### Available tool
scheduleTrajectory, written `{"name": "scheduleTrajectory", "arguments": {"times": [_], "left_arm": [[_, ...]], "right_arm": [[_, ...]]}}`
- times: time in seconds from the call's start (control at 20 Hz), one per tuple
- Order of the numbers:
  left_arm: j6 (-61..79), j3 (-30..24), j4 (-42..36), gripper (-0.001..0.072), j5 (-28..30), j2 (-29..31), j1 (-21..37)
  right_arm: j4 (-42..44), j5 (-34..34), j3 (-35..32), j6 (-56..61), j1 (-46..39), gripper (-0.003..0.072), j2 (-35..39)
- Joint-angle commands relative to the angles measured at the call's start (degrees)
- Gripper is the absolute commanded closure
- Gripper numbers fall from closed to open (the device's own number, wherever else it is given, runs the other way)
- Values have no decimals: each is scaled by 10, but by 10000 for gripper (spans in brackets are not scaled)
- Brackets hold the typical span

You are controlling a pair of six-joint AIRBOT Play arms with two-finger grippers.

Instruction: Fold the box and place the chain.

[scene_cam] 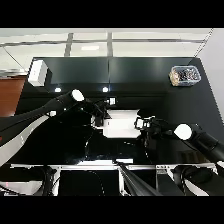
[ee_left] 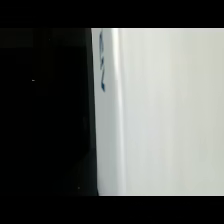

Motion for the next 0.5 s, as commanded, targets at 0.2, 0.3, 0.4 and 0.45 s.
{"name": "scheduleTrajectory", "arguments": {"times": [0.2,0.3,0.4,0.45], "left_arm": [[1,0,0,682,0,0,1],[1,0,0,682,0,0,1],[1,0,0,682,0,0,1],[1,0,0,682,0,0,1]], "right_arm": [[35,-54,28,-14,10,9,-13],[34,-53,47,-15,9,9,-13],[33,-50,57,-32,6,9,-13],[33,-46,60,-38,1,9,-14]]}}
